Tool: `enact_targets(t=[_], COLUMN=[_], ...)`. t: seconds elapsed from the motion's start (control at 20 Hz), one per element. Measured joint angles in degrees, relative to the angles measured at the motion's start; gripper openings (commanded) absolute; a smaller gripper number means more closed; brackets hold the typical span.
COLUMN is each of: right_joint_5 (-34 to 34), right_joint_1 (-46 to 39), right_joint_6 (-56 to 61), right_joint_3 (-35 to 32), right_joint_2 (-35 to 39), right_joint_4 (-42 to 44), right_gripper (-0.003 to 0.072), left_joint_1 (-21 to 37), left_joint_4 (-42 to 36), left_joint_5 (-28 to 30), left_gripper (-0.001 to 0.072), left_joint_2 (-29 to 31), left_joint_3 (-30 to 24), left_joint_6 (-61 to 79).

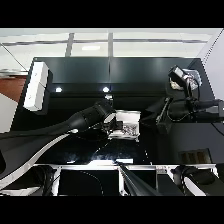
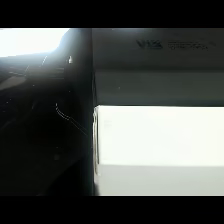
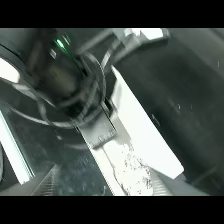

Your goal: Fold the box and place the chain.

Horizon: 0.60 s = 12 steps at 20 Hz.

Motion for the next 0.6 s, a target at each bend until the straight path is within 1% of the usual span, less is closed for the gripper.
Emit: enact_targets(t=[0.2,0.35,0.45,0.6], right_joint_5=[0.81,0.26,-2.64,-8.35], right_joint_1=[-0.68,-0.79,-0.83,0.11], right_joint_6=[2.58,2.03,0.26,-1.46], right_joint_3=[-2.43,-8.35,-13.35,-19.98], right_joint_2=[-0.07,-0.11,-0.11,-0.11], right_joint_4=[-6.80,-9.60,-10.49,-11.04], right_gripper=[0.0670,0.0670,0.0593,0.0593], left_joint_1=[0.00,0.00,0.00,0.00], left_joint_4=[0.00,0.00,0.00,0.00], left_joint_5=[0.00,-0.02,-0.02,-0.04], left_gripper=[0.0033,0.0033,0.0033,0.0033], left_joint_2=[0.00,-0.02,0.00,0.00], left_joint_3=[0.00,0.00,0.00,0.00], left_joint_6=[0.00,0.00,0.00,0.00])
